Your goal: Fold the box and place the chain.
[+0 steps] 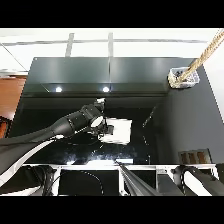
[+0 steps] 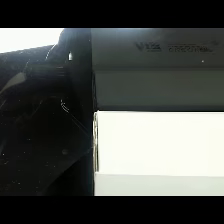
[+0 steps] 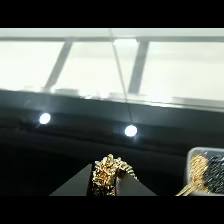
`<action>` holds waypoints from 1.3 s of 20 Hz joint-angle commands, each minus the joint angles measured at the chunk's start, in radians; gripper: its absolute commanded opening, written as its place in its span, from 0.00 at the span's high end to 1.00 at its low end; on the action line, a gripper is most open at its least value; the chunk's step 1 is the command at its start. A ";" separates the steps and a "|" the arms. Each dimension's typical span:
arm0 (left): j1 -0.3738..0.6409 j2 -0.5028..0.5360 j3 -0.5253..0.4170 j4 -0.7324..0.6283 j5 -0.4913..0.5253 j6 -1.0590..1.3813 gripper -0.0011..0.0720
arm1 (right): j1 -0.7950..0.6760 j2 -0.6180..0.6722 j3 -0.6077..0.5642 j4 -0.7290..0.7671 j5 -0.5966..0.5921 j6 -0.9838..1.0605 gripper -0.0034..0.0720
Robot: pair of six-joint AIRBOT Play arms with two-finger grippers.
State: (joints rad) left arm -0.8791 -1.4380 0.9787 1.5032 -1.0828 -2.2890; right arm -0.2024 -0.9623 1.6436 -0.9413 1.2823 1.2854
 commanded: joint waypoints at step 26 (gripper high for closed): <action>0.001 0.000 0.000 0.000 0.000 0.000 0.94 | 0.647 0.230 -0.795 0.331 -0.252 0.019 0.90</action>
State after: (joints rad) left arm -0.8791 -1.4380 0.9787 1.5032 -1.0828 -2.2890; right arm 0.4137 -0.7067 0.8577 -0.6392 1.1065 1.3052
